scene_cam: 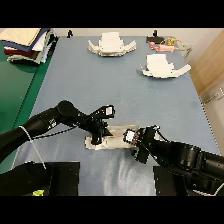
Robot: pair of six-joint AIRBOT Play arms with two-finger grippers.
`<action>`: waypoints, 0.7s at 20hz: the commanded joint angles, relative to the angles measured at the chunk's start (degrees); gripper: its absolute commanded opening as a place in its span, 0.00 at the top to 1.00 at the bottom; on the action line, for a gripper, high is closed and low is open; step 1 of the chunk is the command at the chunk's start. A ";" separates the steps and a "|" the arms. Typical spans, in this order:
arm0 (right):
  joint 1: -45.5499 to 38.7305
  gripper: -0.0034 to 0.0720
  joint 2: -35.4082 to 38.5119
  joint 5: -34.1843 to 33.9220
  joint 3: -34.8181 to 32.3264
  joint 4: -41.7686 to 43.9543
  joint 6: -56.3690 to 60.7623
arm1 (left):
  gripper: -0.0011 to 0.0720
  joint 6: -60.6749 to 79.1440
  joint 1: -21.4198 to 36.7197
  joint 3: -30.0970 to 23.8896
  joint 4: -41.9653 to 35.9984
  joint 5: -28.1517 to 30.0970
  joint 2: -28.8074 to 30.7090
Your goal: Fold the box.
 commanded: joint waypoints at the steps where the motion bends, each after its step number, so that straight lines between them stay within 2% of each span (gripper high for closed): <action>1: -0.04 0.00 0.57 -3.82 0.24 0.20 0.13 | 0.96 0.02 0.00 -0.02 0.00 -0.04 -0.02; 4: -0.07 0.00 2.01 -5.92 0.22 -1.31 0.13 | 0.96 0.02 0.00 -0.02 0.00 -0.04 -0.02; 9: -4.13 0.00 2.64 -3.89 0.15 -0.70 -1.44 | 0.96 0.02 0.00 -0.04 0.00 -0.04 -0.02; 11: -7.63 0.00 2.62 -1.33 0.17 4.48 -11.02 | 0.96 0.02 0.00 -0.02 0.00 -0.07 -0.02; 14: -16.48 0.00 1.79 -0.15 0.17 20.33 -31.19 | 0.96 0.02 0.00 -0.02 0.00 -0.04 -0.02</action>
